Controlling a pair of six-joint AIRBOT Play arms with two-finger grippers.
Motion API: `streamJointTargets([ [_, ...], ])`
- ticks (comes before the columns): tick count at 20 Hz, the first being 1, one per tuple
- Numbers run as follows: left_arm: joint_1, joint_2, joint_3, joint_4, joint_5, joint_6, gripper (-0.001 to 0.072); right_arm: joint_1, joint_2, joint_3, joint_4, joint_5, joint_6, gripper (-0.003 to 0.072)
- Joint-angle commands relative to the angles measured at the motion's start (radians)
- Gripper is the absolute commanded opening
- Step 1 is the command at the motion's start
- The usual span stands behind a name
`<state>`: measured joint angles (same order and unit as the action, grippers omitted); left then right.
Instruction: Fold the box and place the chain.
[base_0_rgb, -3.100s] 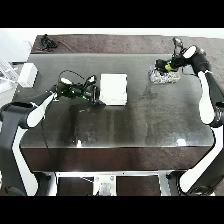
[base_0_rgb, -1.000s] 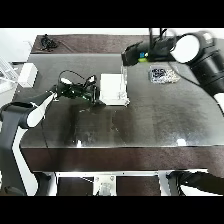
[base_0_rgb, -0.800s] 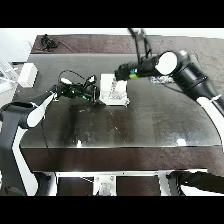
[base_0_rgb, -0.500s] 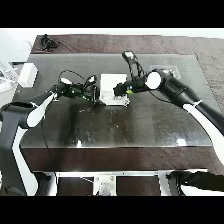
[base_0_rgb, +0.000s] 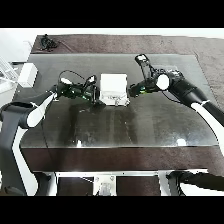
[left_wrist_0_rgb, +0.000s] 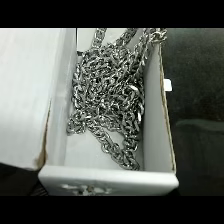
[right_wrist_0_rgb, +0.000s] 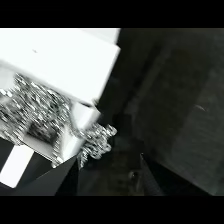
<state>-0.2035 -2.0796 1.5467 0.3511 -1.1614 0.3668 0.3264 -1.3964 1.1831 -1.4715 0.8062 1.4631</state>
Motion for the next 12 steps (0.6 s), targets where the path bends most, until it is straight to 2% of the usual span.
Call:
streamJointTargets([
  [1, 0.000, 0.000, 0.000, 0.000, 0.001, 0.000, 0.0477, -0.042, 0.006, -0.055, -0.003, 0.017, -0.220, 0.0540],
  [3, 0.000, 0.000, 0.000, 0.000, 0.000, 0.000, 0.0477, -0.043, -0.008, -0.097, 0.030, -0.002, -0.465, 0.0540],
  [5, 0.000, 0.000, 0.000, 0.000, 0.000, 0.000, 0.0478, -0.043, -0.043, -0.114, 0.148, -0.034, -0.742, 0.0540],
  [7, 0.000, 0.000, 0.000, 0.000, 0.000, 0.000, 0.0477, -0.043, -0.084, -0.113, 0.261, -0.061, -0.920, 0.0540],
  [12, 0.000, 0.000, 0.000, 0.000, 0.000, 0.000, 0.0477, -0.044, -0.141, -0.113, 0.337, -0.065, -1.064, 0.0540],
])
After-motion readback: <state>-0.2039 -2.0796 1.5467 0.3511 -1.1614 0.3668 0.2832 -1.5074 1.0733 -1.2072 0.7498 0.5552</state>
